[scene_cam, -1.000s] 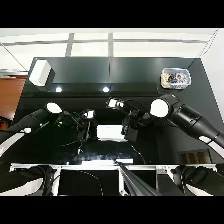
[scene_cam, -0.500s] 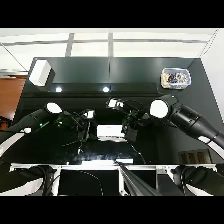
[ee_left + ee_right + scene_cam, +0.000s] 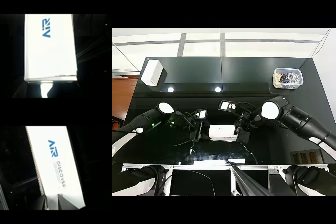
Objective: Fold the box and place the chain.
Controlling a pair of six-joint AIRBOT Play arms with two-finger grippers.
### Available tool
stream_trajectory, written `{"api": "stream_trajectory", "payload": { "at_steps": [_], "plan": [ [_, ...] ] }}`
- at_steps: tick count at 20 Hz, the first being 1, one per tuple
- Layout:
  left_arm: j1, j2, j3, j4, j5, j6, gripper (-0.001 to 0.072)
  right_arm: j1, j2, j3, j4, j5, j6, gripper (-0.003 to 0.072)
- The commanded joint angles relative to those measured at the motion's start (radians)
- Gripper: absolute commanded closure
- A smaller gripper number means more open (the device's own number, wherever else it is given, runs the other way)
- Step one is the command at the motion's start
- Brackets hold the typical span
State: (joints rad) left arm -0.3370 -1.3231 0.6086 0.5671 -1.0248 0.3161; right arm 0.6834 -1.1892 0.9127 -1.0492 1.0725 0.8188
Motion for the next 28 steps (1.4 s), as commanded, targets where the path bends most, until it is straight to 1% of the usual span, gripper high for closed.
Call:
{"api": "stream_trajectory", "payload": {
  "at_steps": [1, 7, 13, 15, 18, 21, 22, 23, 24, 25, 26, 28],
  "plan": [
    [0.000, 0.000, 0.001, 0.000, 0.001, 0.002, 0.0245, 0.003, -0.001, -0.002, 0.002, 0.002, 0.000, 0.0515],
    [0.000, 0.000, 0.001, 0.000, 0.001, 0.002, 0.0245, 0.035, -0.008, -0.018, 0.000, -0.015, 0.026, 0.0514],
    [0.000, 0.000, 0.001, 0.000, 0.001, 0.002, 0.0245, 0.035, -0.008, -0.017, 0.000, 0.011, 0.080, 0.0512],
    [0.000, 0.000, 0.001, 0.000, 0.001, 0.002, 0.0245, 0.035, -0.002, -0.014, -0.003, 0.026, 0.109, 0.0389],
    [0.000, 0.000, 0.001, 0.000, 0.001, 0.002, 0.0245, 0.033, 0.045, -0.008, -0.016, 0.026, 0.142, 0.0390],
    [0.000, 0.000, 0.001, 0.000, 0.001, 0.002, 0.0245, 0.014, 0.120, -0.005, -0.055, 0.034, 0.285, 0.0392],
    [0.000, 0.000, 0.001, 0.000, 0.001, 0.002, 0.0245, -0.011, 0.141, -0.005, -0.055, 0.042, 0.378, 0.0461],
    [0.000, 0.000, 0.001, 0.000, 0.001, 0.002, 0.0245, -0.043, 0.155, -0.009, -0.052, 0.062, 0.475, 0.0596],
    [0.000, 0.000, 0.001, 0.000, 0.001, 0.002, 0.0245, -0.074, 0.163, -0.027, -0.029, 0.076, 0.562, 0.0677],
    [0.000, 0.000, 0.001, 0.000, 0.001, 0.002, 0.0245, -0.093, 0.163, -0.064, 0.025, 0.061, 0.624, 0.0670],
    [0.000, 0.000, 0.001, 0.000, 0.001, 0.002, 0.0245, -0.097, 0.163, -0.114, 0.120, 0.005, 0.637, 0.0670],
    [0.000, 0.000, 0.001, 0.000, 0.001, 0.002, 0.0245, -0.094, 0.155, -0.224, 0.404, -0.169, 0.624, 0.0671]
  ]
}}
